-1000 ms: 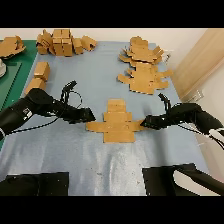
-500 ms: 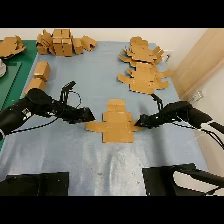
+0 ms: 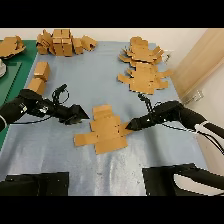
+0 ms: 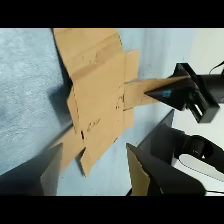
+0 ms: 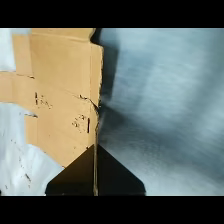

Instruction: Fold the box.

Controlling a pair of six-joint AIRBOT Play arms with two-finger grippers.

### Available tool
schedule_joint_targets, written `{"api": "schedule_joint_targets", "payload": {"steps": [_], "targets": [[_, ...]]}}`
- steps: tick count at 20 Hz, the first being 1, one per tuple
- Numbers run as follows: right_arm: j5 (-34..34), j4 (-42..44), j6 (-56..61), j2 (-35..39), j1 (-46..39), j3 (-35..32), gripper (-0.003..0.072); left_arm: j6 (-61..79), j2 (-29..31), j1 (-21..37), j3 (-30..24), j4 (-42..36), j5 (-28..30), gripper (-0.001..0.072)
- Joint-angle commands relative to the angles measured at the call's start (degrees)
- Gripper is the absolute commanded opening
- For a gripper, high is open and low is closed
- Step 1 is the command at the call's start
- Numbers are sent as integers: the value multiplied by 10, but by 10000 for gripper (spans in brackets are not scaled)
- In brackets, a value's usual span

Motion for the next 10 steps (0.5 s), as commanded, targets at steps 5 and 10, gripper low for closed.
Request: {"api": "schedule_joint_targets", "payload": {"steps": [5, 10], "targets": [[107, 45, -21, 100, 101, -52, -1, 86, -92, 20, 1, -49, -19, 603], [115, 168, -95, 103, 101, -126, -2, 100, -93, 20, 1, -49, 2, 603]]}}
